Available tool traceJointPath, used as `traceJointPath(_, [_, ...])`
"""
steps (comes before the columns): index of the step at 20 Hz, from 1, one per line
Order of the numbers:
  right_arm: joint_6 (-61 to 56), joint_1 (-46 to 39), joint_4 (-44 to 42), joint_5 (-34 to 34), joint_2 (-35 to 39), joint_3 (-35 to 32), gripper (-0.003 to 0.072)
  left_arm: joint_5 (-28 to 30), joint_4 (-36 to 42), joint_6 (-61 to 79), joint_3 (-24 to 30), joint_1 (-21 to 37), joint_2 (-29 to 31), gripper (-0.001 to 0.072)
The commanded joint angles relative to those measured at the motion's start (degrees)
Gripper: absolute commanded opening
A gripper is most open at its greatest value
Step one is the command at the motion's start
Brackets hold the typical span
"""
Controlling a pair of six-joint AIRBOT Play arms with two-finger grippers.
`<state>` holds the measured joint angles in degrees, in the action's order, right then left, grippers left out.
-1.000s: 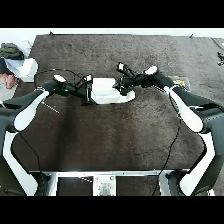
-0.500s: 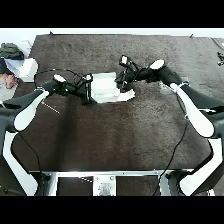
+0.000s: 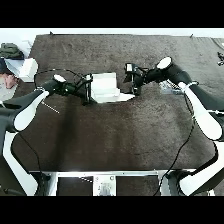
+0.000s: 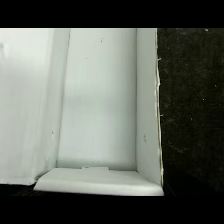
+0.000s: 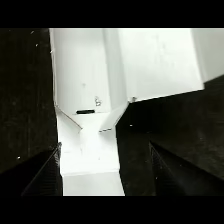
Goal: Fold the box and place the chain.
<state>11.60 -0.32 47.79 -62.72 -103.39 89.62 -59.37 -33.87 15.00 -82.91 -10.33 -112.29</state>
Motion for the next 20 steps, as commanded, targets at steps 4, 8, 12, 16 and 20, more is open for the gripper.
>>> traceJointPath(4, [7.28,0.74,-2.12,0.81,-2.49,-0.59,0.0589,-0.09,0.00,0.00,0.02,0.02,-0.04,0.0462])
traceJointPath(8, [7.28,1.84,-2.75,1.03,-4.46,-0.59,0.0571,-0.13,0.00,0.00,0.02,0.02,-0.04,0.0462])
traceJointPath(12, [7.26,3.04,-3.50,3.56,-5.09,-0.59,0.0536,-0.17,0.00,0.00,0.02,0.02,-0.04,0.0462])
traceJointPath(16, [5.88,3.85,-3.28,5.20,-5.70,-0.59,0.0327,-0.22,0.00,0.00,0.02,0.02,-0.04,0.0462])
traceJointPath(20, [5.11,4.37,-4.39,5.22,-5.73,-0.59,0.0243,-0.22,0.00,0.00,0.02,0.02,-0.04,0.0462])
